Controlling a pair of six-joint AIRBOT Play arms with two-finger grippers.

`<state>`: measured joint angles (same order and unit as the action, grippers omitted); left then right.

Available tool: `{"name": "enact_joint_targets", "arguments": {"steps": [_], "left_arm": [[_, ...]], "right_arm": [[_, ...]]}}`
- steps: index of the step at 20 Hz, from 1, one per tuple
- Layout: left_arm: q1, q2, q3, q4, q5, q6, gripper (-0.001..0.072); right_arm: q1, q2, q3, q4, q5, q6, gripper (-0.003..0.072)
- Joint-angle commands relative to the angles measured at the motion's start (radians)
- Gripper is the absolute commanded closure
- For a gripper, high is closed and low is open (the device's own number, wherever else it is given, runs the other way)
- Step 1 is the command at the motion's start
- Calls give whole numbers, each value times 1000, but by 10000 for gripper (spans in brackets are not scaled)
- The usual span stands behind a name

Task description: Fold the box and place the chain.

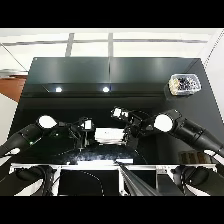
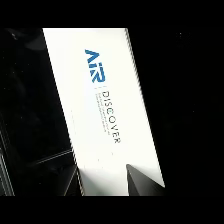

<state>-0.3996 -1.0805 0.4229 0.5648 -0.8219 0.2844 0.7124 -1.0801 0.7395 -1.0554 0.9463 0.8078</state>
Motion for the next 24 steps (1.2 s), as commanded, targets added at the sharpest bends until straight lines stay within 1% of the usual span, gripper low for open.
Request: {"name": "enact_joint_targets", "arguments": {"steps": [1, 5, 11, 13, 14, 15, 17, 18, 19, 21, 22, 24], "left_arm": [[0, 0, 0, 0, 2, 0, 222], [0, 0, 0, 0, 2, 0, 222], [0, 0, 0, 0, 2, 0, 221], [0, 0, 0, 0, 2, 0, 222], [0, 0, 0, 0, 2, 0, 222], [0, 0, 0, 0, 2, 0, 222], [0, 0, 0, 1, 2, 0, 222], [0, 0, 0, 1, 2, 0, 222], [0, 0, 0, 1, 3, 0, 222], [0, 0, 0, 2, 2, 0, 222], [0, 0, 0, 3, 2, 0, 222], [0, 0, 0, 3, 3, 0, 222]], "right_arm": [[0, -4, 0, -1, 12, 0, 312], [0, -3, 0, 3, 16, 9, 311], [-3, 47, 59, 3, 105, 111, 312], [-21, 69, 74, 7, 113, 198, 313], [-37, 75, 78, 7, 113, 284, 410], [-59, 77, 78, 11, 117, 385, 649], [-105, 77, 72, 22, 124, 611, 644], [-122, 76, 55, 76, 111, 658, 644], [-136, 75, 31, 169, 90, 653, 644], [-154, 72, -27, 393, 53, 601, 645], [-155, 66, -49, 470, 40, 581, 644], [-152, 32, -77, 552, 29, 549, 644]]}}
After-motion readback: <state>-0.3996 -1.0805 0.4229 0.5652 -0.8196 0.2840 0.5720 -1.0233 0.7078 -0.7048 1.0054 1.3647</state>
